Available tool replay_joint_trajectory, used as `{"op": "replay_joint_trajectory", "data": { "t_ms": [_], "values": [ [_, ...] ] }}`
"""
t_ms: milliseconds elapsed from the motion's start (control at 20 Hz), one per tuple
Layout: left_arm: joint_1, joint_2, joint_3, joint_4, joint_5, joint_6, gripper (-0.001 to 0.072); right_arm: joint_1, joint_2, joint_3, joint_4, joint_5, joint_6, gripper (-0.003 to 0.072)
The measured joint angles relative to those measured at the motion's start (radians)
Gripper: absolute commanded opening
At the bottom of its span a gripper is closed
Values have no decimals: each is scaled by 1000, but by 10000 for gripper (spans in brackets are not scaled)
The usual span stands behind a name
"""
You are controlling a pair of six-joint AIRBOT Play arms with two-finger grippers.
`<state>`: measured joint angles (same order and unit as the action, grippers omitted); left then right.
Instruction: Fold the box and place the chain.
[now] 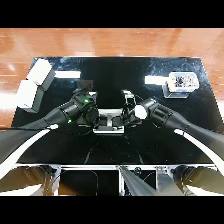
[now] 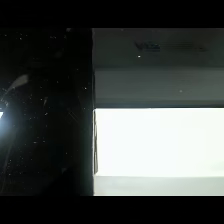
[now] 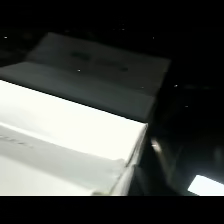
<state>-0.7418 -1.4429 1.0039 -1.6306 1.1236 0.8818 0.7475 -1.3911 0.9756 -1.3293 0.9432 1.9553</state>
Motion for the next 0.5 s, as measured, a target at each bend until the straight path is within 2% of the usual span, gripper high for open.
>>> {"op": "replay_joint_trajectory", "data": {
  "t_ms": [500],
  "values": [
    [0,0,0,-3,-8,0,15,32,-40,34,-115,45,115,365]
  ]
}}
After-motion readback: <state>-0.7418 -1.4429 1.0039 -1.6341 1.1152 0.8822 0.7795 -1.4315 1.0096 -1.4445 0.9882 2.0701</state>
